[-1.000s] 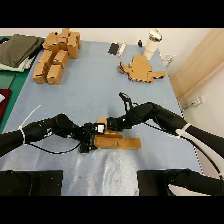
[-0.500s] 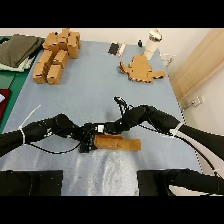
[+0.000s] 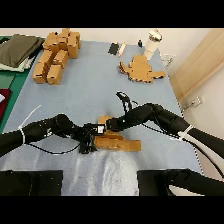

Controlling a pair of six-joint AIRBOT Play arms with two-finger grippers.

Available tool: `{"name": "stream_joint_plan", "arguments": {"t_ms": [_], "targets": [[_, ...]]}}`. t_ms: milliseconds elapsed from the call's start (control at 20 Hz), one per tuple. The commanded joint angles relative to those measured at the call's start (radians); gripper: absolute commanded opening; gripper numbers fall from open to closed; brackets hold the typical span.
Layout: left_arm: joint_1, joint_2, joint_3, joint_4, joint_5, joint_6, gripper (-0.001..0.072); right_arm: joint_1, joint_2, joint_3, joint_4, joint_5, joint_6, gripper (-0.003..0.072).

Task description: Fold the box.

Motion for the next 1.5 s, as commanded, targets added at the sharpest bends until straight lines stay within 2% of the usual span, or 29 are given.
{"name": "stream_joint_plan", "arguments": {"t_ms": [0, 250, 450, 500, 750, 900, 950, 1100, 1200, 1300, 1350, 1450], "targets": [[0.000, 0.000, 0.001, 0.005, 0.002, 0.004, 0.0716, 0.000, 0.006, 0.000, -0.003, 0.003, 0.001, 0.0003], [0.000, 0.000, 0.010, 0.018, -0.007, 0.021, 0.0713, 0.000, 0.006, 0.000, -0.003, 0.004, 0.002, 0.0003], [0.000, -0.001, 0.010, 0.018, -0.004, 0.021, 0.0334, 0.000, 0.006, 0.000, -0.003, 0.004, 0.002, 0.0003], [0.000, 0.000, 0.010, 0.017, -0.005, 0.021, 0.0292, 0.000, 0.006, 0.000, -0.003, 0.003, 0.001, 0.0003], [0.000, 0.000, 0.010, 0.018, -0.007, 0.021, 0.0322, 0.000, 0.006, 0.001, -0.003, -0.010, 0.001, 0.0003], [0.000, 0.000, 0.010, 0.018, -0.007, 0.021, 0.0321, -0.006, 0.015, 0.001, -0.031, -0.092, 0.058, 0.0003], [0.000, 0.000, 0.010, 0.018, -0.007, 0.021, 0.0321, -0.018, 0.026, 0.001, -0.084, -0.135, 0.134, 0.0003], [0.001, 0.000, 0.010, 0.018, -0.003, -0.064, 0.0322, -0.045, 0.104, 0.000, -0.425, -0.303, 0.490, 0.0003], [0.001, 0.000, 0.010, 0.019, 0.015, -0.085, 0.0323, -0.044, 0.177, 0.000, -0.539, -0.380, 0.548, 0.0003], [0.001, 0.000, 0.010, 0.018, 0.054, -0.089, 0.0323, -0.044, 0.241, -0.003, -0.558, -0.418, 0.446, 0.0003], [0.001, 0.000, 0.010, 0.018, 0.069, -0.101, 0.0323, -0.044, 0.268, -0.009, -0.548, -0.420, 0.331, 0.0003], [0.001, 0.000, 0.010, 0.018, 0.083, -0.117, 0.0322, -0.044, 0.306, -0.027, -0.459, -0.421, -0.021, 0.0004]]}}
